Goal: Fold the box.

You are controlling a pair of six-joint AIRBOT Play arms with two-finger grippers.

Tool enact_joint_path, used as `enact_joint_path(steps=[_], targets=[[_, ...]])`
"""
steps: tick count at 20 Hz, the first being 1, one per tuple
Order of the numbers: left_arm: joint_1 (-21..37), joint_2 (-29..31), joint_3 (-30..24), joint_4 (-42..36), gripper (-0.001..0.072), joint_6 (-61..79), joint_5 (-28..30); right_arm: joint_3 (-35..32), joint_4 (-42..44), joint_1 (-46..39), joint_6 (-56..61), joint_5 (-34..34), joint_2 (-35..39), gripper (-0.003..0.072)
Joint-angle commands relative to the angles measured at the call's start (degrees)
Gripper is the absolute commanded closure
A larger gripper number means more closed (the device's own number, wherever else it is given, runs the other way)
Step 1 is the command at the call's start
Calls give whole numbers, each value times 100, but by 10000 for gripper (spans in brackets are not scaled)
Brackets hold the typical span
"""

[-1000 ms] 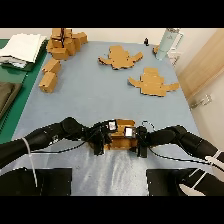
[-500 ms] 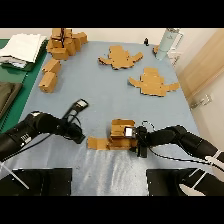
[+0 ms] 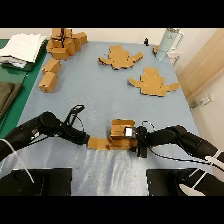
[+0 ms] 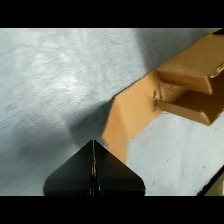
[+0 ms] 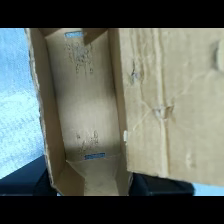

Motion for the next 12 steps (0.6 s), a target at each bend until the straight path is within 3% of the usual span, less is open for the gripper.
enact_joint_path(steps=[1,5,12], targets=[[-417,-356,-28,-664,696,269,442,-2,2,2,0,0,2,184],[-894,-409,-22,-780,696,365,608,-2,2,2,0,0,2,184],[-957,-398,85,-1067,696,520,546,-2,0,2,0,0,2,185]])
